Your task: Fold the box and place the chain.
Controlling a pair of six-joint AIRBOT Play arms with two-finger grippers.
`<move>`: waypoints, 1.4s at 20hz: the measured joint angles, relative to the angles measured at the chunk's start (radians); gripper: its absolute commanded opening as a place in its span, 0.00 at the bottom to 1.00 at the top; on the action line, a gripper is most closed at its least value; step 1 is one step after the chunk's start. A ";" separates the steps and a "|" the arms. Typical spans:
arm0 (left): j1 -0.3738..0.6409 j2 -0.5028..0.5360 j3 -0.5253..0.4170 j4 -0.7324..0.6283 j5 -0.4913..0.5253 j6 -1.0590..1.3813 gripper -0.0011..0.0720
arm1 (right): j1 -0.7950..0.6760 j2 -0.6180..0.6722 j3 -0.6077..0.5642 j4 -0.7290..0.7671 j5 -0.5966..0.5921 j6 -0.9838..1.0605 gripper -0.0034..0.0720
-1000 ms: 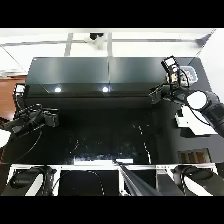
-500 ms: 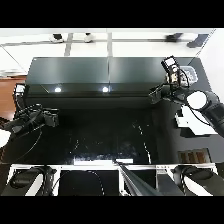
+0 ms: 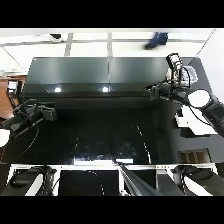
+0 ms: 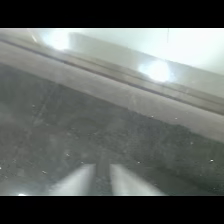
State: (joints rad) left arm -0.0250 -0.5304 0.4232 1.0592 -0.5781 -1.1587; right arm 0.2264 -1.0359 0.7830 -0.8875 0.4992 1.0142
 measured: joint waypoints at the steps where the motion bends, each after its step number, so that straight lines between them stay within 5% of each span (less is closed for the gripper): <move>1: 0.000 -0.005 0.000 -0.006 0.039 0.000 0.30 | -0.005 0.000 0.000 0.002 0.000 0.003 1.00; 2: 0.000 -0.011 0.000 -0.013 0.074 0.000 0.87 | -0.013 -0.001 0.000 0.000 0.006 0.011 1.00; 3: -0.001 -0.019 0.000 -0.016 0.101 0.000 0.98 | -0.028 -0.001 0.000 -0.013 0.017 0.022 0.99; 6: -0.001 -0.043 0.000 -0.021 0.140 0.000 0.98 | -0.160 -0.002 0.008 -0.169 0.040 0.171 0.99; 10: -0.001 -0.072 0.000 -0.021 0.145 0.001 0.98 | -0.547 -0.026 0.059 -0.383 0.072 0.356 0.99; 17: -0.001 -0.089 0.000 -0.022 0.148 0.003 0.98 | -1.210 -0.282 0.319 -0.401 0.339 0.291 0.99; 21: -0.001 -0.092 0.000 -0.025 0.145 0.003 0.98 | -1.310 -0.467 0.468 -0.327 0.552 0.014 0.99; 25: -0.001 -0.092 0.000 -0.039 0.144 0.001 0.98 | -1.311 -0.588 0.515 -0.221 0.631 -0.199 0.99; 26: -0.001 -0.093 0.000 -0.047 0.145 0.001 0.98 | -1.305 -0.605 0.521 -0.208 0.642 -0.238 0.89; 28: -0.001 -0.093 0.000 -0.061 0.148 0.000 0.98 | -1.292 -0.626 0.530 -0.187 0.641 -0.290 0.29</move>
State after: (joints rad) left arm -0.0257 -0.6235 0.4232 0.9981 -0.4305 -1.1584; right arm -1.0657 -1.6615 1.3128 -1.0740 1.1404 0.7242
